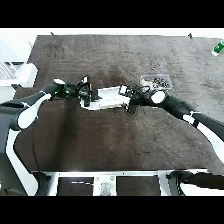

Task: Fold the box and place the chain.

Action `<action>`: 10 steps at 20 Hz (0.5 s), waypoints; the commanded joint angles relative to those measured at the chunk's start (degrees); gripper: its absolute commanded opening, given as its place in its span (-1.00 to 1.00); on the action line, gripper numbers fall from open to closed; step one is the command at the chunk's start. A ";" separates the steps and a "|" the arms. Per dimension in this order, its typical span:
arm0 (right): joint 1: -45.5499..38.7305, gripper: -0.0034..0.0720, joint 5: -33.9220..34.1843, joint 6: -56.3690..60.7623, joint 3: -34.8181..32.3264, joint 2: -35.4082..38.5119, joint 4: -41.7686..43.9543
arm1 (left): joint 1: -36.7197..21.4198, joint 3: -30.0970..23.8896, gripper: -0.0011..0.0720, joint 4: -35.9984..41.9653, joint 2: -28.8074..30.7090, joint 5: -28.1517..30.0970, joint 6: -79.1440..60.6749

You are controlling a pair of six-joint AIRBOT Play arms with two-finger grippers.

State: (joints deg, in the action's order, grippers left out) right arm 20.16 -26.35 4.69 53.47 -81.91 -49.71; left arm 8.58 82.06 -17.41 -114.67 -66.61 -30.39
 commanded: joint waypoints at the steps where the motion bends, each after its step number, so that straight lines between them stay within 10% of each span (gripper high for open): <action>1: -1.51 0.93 -3.76 -1.11 2.12 -2.03 1.11 | 0.02 0.00 -0.91 0.04 0.04 -0.04 -0.04; 10: -4.83 0.93 -11.21 -6.29 7.50 -4.87 3.28 | 0.02 0.00 -0.91 0.02 0.04 -0.07 0.02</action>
State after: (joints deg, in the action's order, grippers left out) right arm 16.23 -34.89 1.10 59.31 -85.89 -47.83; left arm 8.58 82.06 -17.39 -114.67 -66.63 -30.39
